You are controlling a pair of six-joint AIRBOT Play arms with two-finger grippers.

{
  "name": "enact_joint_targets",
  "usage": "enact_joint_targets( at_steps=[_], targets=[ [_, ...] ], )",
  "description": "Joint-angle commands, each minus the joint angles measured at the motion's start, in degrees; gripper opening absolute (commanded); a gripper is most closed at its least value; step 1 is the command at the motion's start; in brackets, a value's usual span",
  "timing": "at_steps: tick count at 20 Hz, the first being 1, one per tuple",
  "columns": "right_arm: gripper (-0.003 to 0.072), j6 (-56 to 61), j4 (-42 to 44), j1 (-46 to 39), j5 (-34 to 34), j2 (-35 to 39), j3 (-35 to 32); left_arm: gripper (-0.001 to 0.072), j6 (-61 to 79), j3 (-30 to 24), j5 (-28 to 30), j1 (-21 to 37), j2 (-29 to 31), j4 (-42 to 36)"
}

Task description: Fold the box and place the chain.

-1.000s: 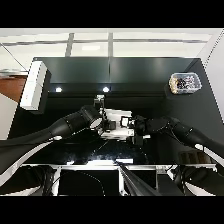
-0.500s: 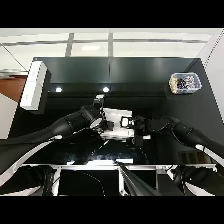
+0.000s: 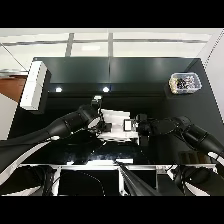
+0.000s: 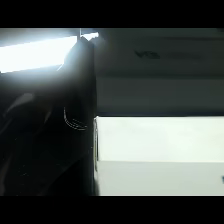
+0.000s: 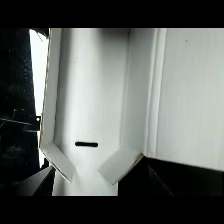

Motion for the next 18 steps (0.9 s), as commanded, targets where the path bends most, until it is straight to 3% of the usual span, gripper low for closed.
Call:
enact_joint_targets(
  at_steps=[1,2,3,4,6,7,8,10,11,18],
  targets=[
    [0.0709,0.2,0.5,0.0,-1.3,-0.1,0.1,0.0032,-0.9,-1.2,1.2,0.1,0.0,0.0],
    [0.0699,0.2,0.9,0.0,-1.3,-0.7,0.1,0.0032,-1.0,-1.4,1.7,0.1,0.0,0.0],
    [0.054,0.3,1.0,0.1,-1.3,-1.1,0.1,0.0032,-1.0,-1.5,1.9,0.1,0.0,0.0],
    [0.048,0.3,2.0,0.2,-1.5,-1.2,0.1,0.0032,-1.0,-1.5,2.0,0.1,0.0,0.0],
    [0.0471,0.3,4.8,0.2,-1.6,-1.3,0.1,0.0032,-1.0,-1.5,2.0,0.1,0.0,0.0],
    [0.025,0.9,5.0,0.2,-1.5,-1.3,0.1,0.0032,-1.0,-1.5,2.0,0.1,0.0,0.0],
    [0.0193,2.6,5.0,0.2,-1.6,-1.4,0.1,0.0032,-1.0,-1.5,2.1,0.1,0.0,0.0],
    [0.0183,4.3,6.1,0.2,-1.3,-1.5,0.1,0.0032,-1.0,-1.5,2.4,0.1,0.0,0.0],
    [0.0126,4.3,6.8,0.4,-0.7,-1.5,0.1,0.0032,-1.0,-1.5,2.4,0.1,0.0,0.0],
    [0.0125,10.6,9.0,4.5,8.3,-3.7,0.1,0.0032,-1.2,-1.5,2.4,0.1,0.0,-0.2]
  ],
)
